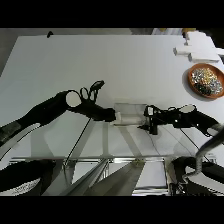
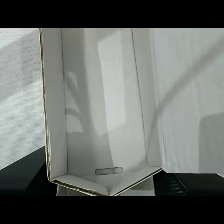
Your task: Fold the box and place the chain.
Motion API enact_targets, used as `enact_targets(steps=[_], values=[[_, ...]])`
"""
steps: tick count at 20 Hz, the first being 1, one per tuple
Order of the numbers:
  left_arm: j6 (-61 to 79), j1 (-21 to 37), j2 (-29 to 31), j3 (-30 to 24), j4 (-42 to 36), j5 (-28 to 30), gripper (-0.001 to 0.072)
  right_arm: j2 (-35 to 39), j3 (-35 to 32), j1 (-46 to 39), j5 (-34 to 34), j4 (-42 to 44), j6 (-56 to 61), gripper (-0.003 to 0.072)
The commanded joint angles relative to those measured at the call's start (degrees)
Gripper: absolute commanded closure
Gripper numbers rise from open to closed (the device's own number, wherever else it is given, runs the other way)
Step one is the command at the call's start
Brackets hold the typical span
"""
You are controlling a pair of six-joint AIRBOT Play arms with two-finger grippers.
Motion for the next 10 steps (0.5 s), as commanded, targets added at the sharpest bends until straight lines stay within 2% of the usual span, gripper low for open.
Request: enact_targets(steps=[1, 4, 10], values=[[-6.9, -2.6, -3.1, 4.9, 5.0, -2.7, 0.0295, 0.0, 0.0, 0.0, 0.0, 0.0, 0.0, 0.0288], [-12.0, -4.0, -3.7, 7.0, 8.3, -3.3, 0.0295, 0.0, 0.0, 0.0, 0.0, 0.0, 0.0, 0.0288], [-23.5, -7.5, -6.8, 12.5, 18.6, -10.7, 0.0297, 0.0, 0.0, 0.0, 0.0, 0.0, 0.0, 0.0288]])
